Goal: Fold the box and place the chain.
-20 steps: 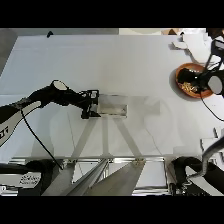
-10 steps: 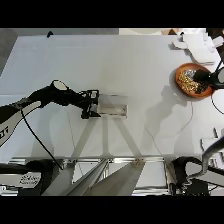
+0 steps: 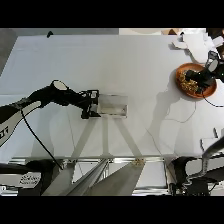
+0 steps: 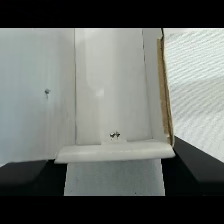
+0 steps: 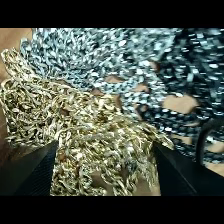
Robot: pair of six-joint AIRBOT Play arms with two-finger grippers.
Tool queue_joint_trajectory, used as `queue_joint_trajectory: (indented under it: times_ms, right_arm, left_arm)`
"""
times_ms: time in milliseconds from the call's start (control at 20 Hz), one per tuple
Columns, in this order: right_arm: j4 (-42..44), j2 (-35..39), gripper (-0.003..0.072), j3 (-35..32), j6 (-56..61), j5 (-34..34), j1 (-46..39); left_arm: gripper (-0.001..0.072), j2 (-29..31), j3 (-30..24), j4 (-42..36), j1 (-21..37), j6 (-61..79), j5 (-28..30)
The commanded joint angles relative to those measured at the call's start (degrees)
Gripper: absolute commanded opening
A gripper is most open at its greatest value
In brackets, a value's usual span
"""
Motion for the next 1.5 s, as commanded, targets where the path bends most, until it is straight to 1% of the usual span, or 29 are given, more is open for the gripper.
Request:
queue_joint_trajectory:
  times_ms: [0,50,100,150,200,300,350,550,700,950,1050,1250,1350,1450]
  right_arm:
    - [1.62,-2.05,0.0584,0.87,-1.77,1.79,-0.04]
    - [1.62,-2.05,0.0497,0.87,-1.9,2.29,-0.02]
    - [1.62,-2.05,0.0436,0.87,-2.58,2.62,-0.04]
    - [1.62,-2.05,0.0358,0.87,-3.65,3.19,-0.02]
    - [1.62,-2.05,0.0258,0.87,-4.76,3.93,-0.02]
    - [1.6,-2.03,0.0106,0.87,-4.79,5.01,-0.04]
    - [1.6,-1.97,0.0017,0.87,-4.79,5.33,-0.02]
    - [1.51,-0.55,0.0009,0.9,-4.92,7.39,-0.02]
    - [1.31,2.8,0.0008,0.92,-7.74,8.61,0.02]
    - [-1.57,11.67,0.0007,0.92,-9.11,12.35,0.02]
    - [-1.62,15.37,0.0006,0.92,-11.82,15.58,0.02]
    - [-1.62,22.12,0.0005,0.92,-12.2,22.1,0.02]
    - [-1.44,25.18,0.0004,0.87,-12.17,23.63,0.02]
    - [0.66,28.2,0.0003,0.33,-12.17,24.04,0.04]
  left_arm:
    - [0.034,0.02,0.04,0.0,0.0,0.02,0.02]
    - [0.034,0.0,0.04,0.0,0.0,0.02,0.0]
    - [0.034,0.02,0.04,0.0,0.0,0.02,0.0]
    - [0.034,0.0,0.04,0.0,0.0,0.02,0.02]
    - [0.034,0.02,0.04,0.0,0.0,0.02,0.0]
    - [0.034,0.0,0.04,-0.02,0.0,0.02,0.0]
    - [0.034,0.0,0.04,0.0,0.0,0.02,0.02]
    - [0.034,0.02,0.04,0.0,0.0,0.02,0.02]
    - [0.034,0.0,0.04,-0.02,0.0,0.02,0.02]
    - [0.034,0.02,0.04,0.0,0.0,0.02,0.02]
    - [0.034,0.02,0.04,0.0,0.0,0.02,0.02]
    - [0.034,0.02,0.04,-0.02,0.0,0.02,0.02]
    - [0.034,0.02,0.04,0.0,0.0,0.0,0.0]
    - [0.034,0.02,0.04,0.0,0.0,0.0,0.0]
